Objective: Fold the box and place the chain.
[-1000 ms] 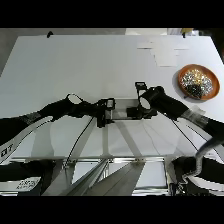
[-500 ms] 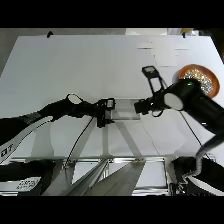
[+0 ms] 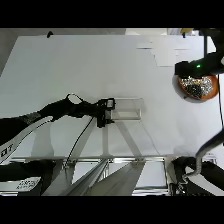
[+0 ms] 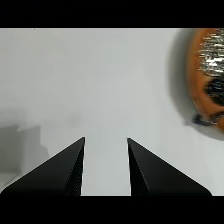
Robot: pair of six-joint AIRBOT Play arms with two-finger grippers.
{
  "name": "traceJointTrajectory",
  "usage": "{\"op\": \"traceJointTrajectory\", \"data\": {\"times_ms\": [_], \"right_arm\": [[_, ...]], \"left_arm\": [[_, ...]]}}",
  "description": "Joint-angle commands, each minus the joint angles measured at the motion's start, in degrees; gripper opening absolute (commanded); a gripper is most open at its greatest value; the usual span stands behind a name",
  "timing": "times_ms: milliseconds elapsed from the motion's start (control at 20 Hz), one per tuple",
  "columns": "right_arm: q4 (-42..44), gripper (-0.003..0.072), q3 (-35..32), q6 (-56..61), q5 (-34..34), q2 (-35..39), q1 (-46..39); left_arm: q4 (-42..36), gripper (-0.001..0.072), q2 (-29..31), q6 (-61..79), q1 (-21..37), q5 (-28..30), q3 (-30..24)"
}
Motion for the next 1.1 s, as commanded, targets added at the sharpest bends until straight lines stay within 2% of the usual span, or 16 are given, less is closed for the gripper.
{"op": "traceJointTrajectory", "data": {"times_ms": [0,150,300,500,750,1050], "right_arm": [[0.0,0.0265,1.1,-3.5,-0.3,-6.3,-12.7],[0.6,0.0267,1.1,-3.8,-0.4,-12.3,-19.3],[4.1,0.0267,1.1,-7.4,-0.4,-17.4,-22.3],[5.8,0.0223,1.1,-7.9,1.4,-21.2,-22.0],[2.1,0.0224,1.1,-6.0,0.6,-22.9,-22.0],[3.8,0.0226,1.1,-6.0,-4.2,-29.1,-22.0]], "left_arm": [[0.0,0.0271,0.0,0.0,0.0,0.0,0.0],[0.0,0.0271,0.0,0.0,0.0,0.0,0.0],[0.0,0.0271,0.0,0.0,0.0,0.0,0.0],[0.0,0.0271,0.0,0.0,0.0,0.0,0.0],[0.0,0.0271,0.0,0.0,0.0,0.0,0.0],[0.0,0.0271,0.0,0.0,0.0,0.0,0.0]]}}
